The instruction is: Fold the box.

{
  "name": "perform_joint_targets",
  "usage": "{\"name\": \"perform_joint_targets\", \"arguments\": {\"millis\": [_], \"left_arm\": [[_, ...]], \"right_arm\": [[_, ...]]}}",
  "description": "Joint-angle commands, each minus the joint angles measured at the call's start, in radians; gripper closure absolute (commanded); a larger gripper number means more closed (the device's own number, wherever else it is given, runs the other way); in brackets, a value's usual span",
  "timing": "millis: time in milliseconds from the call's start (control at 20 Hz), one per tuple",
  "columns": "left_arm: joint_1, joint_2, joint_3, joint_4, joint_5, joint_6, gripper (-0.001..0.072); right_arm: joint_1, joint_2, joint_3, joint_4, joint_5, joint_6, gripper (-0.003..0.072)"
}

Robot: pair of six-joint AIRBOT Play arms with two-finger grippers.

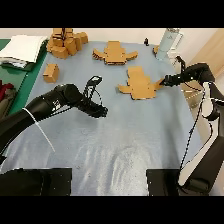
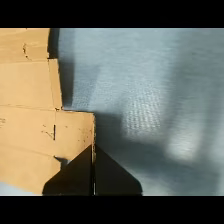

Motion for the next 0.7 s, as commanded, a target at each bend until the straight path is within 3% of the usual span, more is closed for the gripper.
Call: {"name": "perform_joint_targets", "arguments": {"millis": [0, 200, 500, 650], "left_arm": [[0.002, 0.001, 0.0, -0.006, -0.013, 0.001, 0.0696], [0.002, 0.001, 0.0, 0.014, -0.011, 0.012, 0.0697], [0.002, 0.001, 0.0, 0.052, -0.018, 0.025, 0.0699], [0.002, 0.011, -0.004, 0.053, -0.072, 0.069, 0.0699]], "right_arm": [[0.01, 0.026, -0.019, 0.02, -0.093, 0.029, 0.0686], [0.011, 0.181, -0.224, 0.02, -0.084, 0.053, 0.0687], [0.027, 0.625, -0.836, -0.021, 0.114, 0.053, 0.0688], [0.063, 0.835, -1.12, -0.058, 0.181, 0.08, 0.0687]]}}
